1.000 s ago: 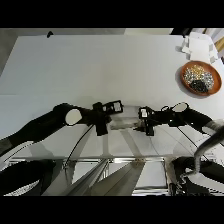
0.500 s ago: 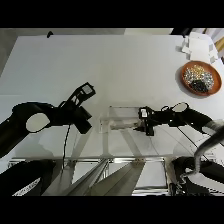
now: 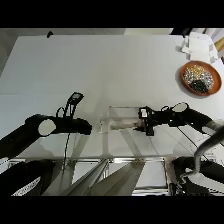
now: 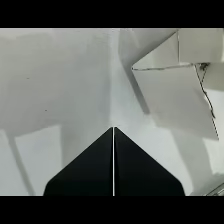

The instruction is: Fold the box and place the chain.

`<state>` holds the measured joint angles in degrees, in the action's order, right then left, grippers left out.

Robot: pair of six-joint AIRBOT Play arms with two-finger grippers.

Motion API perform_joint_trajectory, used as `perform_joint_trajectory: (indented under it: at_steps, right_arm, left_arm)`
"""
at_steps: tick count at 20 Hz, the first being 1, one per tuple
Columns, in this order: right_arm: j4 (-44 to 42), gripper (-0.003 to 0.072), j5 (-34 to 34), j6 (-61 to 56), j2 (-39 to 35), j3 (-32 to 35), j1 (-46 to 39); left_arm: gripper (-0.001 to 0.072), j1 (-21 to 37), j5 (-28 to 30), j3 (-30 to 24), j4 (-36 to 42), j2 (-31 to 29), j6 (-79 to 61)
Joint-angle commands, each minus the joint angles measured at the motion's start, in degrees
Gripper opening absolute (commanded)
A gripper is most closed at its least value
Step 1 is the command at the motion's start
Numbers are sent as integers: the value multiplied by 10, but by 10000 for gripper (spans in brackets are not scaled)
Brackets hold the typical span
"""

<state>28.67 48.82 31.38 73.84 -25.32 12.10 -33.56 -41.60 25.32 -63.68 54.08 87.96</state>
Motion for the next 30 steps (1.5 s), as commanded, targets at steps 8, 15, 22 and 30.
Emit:
perform_joint_trajectory:
  at_steps: [8,15,22,30]
  right_arm:
    - [0,338,0,0,0,0,0]
    - [0,338,0,0,0,0,0]
    - [0,338,0,0,0,0,0]
    - [0,338,0,0,0,0,0]
  left_arm:
    - [2,-23,68,-7,113,83,8]
    - [6,-40,113,-7,145,83,3]
    - [6,-57,121,-7,163,83,-19]
    - [117,-76,125,51,178,83,-33]
